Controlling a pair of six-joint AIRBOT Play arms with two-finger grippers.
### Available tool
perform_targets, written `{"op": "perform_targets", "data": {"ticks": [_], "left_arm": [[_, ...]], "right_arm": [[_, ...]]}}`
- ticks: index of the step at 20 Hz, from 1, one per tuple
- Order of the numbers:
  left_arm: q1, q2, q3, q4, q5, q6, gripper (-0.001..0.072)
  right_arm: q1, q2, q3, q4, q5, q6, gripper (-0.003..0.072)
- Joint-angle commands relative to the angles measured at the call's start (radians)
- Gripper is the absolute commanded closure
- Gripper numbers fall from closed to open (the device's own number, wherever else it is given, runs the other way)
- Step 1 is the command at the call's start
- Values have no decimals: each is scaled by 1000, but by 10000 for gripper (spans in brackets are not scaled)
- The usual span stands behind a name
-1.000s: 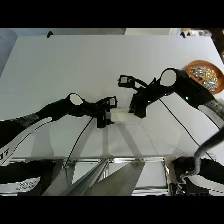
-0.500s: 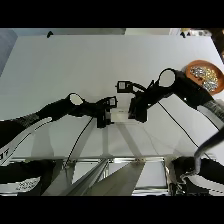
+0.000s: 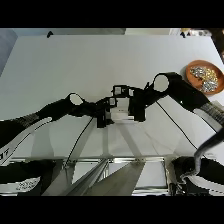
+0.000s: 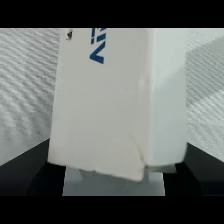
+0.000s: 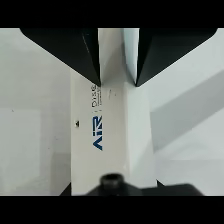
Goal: Fold the box and place the chain.
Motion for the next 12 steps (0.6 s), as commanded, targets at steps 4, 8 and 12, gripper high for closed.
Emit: {"op": "perform_targets", "data": {"ticks": [4,8,12], "left_arm": [[0,0,0,1,0,3,316],[0,0,0,1,0,3,316],[0,0,0,1,0,3,316]], "right_arm": [[5,0,1,-13,-23,34,518],[5,-1,1,-12,-14,34,517],[5,-3,-3,-11,-13,37,508]]}}
